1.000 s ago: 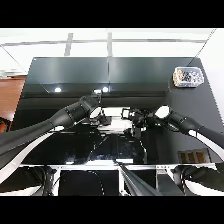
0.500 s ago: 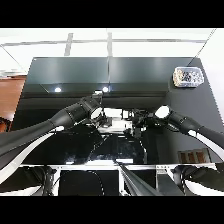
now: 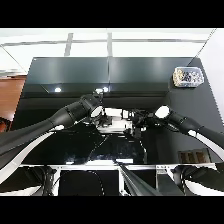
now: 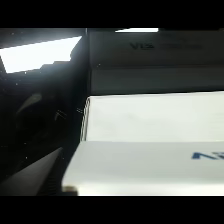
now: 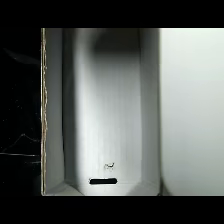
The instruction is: Fold the box and place the chain.
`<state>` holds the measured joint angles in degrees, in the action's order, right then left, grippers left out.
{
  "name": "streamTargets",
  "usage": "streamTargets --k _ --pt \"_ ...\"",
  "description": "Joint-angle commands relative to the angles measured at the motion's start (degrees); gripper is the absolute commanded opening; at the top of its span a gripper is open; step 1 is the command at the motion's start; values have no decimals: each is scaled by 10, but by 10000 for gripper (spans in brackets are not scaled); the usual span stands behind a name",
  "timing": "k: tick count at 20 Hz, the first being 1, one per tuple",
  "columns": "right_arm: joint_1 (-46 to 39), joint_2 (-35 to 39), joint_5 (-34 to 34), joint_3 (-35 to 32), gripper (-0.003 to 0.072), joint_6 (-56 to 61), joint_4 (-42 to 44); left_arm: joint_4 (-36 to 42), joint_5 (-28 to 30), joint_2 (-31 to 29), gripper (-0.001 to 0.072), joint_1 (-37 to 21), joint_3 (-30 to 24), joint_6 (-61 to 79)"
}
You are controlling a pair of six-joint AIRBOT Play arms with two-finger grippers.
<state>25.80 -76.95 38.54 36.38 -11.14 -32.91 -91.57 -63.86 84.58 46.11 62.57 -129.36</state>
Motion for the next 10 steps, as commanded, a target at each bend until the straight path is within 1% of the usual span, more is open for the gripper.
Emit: streamTargets --k 1,5,7,10 --pt "0 0 0 0 15 0 0 -10 -17 -1 530 0 3 4" --pt "0 0 0 0 15 0 0 -40 -21 -25 529 0 2 3" --pt "0 0 0 0 15 0 0 -43 -19 -42 530 0 -5 1" --pt "0 0 0 0 15 0 0 -42 28 -45 530 3 -31 -16"
